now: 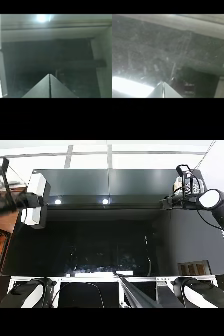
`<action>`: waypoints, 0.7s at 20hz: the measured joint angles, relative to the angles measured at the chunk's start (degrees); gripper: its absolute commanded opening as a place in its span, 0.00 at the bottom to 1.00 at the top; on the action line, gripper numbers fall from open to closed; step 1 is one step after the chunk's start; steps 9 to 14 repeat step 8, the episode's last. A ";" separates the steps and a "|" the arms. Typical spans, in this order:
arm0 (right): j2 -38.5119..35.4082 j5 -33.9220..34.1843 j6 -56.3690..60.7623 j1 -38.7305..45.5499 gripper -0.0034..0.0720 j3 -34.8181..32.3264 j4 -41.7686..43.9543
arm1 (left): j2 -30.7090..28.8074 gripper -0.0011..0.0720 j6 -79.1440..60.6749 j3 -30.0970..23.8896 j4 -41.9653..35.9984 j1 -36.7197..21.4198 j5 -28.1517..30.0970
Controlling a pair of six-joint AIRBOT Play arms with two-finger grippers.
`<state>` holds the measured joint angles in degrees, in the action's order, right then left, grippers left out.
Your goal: Fold the box and place the chain.
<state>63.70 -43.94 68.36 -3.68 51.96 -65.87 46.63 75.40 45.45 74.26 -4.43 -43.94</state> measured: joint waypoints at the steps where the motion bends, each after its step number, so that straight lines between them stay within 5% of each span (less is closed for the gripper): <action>1: 0.00 0.26 0.00 -0.13 0.06 0.00 -0.15 | -1.55 0.05 -0.09 -2.12 0.13 0.13 0.63; 14: 0.00 1.42 0.00 -0.42 0.06 0.00 -0.96 | -4.94 0.05 -0.39 -7.30 0.09 0.52 4.02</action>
